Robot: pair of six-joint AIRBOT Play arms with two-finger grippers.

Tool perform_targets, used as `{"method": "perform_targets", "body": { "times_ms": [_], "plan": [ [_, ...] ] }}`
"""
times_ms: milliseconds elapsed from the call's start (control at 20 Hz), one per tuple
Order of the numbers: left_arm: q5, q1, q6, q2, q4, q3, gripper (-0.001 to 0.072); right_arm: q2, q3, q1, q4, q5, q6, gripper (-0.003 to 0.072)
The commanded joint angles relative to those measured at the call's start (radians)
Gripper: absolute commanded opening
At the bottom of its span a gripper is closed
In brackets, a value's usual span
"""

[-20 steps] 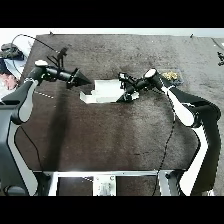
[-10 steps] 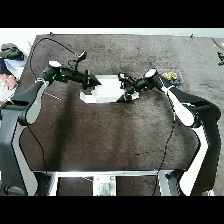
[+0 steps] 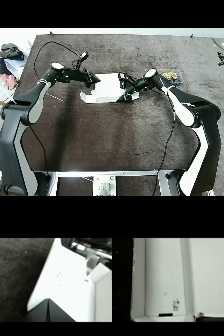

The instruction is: Fold the box and place the chain.

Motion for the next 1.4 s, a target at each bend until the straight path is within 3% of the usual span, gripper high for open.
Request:
{"method": "perform_targets", "body": {
  "times_ms": [0, 450, 650, 900, 1150, 1200, 1250, 1300, 1350],
  "plan": [
    [0.004, 0.001, -0.005, -0.011, 0.044, 0.001, 0.0011, 0.0, 0.001, 0.001, 0.0, 0.0, 0.0, 0.0597],
    [-0.031, 0.001, 0.002, -0.009, 0.103, 0.002, 0.001, 0.0, 0.001, 0.001, 0.0, 0.0, -0.001, 0.0597],
    [-0.076, 0.002, 0.018, -0.005, 0.085, 0.068, 0.0009, 0.0, 0.001, 0.001, 0.0, 0.0, 0.0, 0.0597],
    [-0.113, 0.029, 0.026, 0.097, 0.109, 0.108, 0.0006, 0.0, 0.001, 0.001, 0.0, 0.0, 0.0, 0.0597],
    [-0.364, 0.076, 0.018, 0.146, 0.254, 0.107, 0.0012, 0.0, 0.001, 0.001, 0.0, 0.0, 0.0, 0.0597],
    [-0.397, 0.066, 0.019, 0.145, 0.338, 0.097, 0.0124, 0.0, 0.001, 0.001, 0.0, 0.0, 0.0, 0.0597],
    [-0.389, 0.053, 0.017, 0.145, 0.398, 0.076, 0.0507, 0.0, 0.001, 0.001, 0.0, 0.0, 0.0, 0.0597],
    [-0.356, 0.041, 0.018, 0.145, 0.42, 0.047, 0.062, 0.0, 0.001, 0.001, 0.0, 0.0, 0.0, 0.0597],
    [-0.315, 0.03, 0.022, 0.145, 0.421, 0.013, 0.0622, 0.0, 0.001, 0.001, 0.0, 0.0, -0.001, 0.0597]
  ]
}}
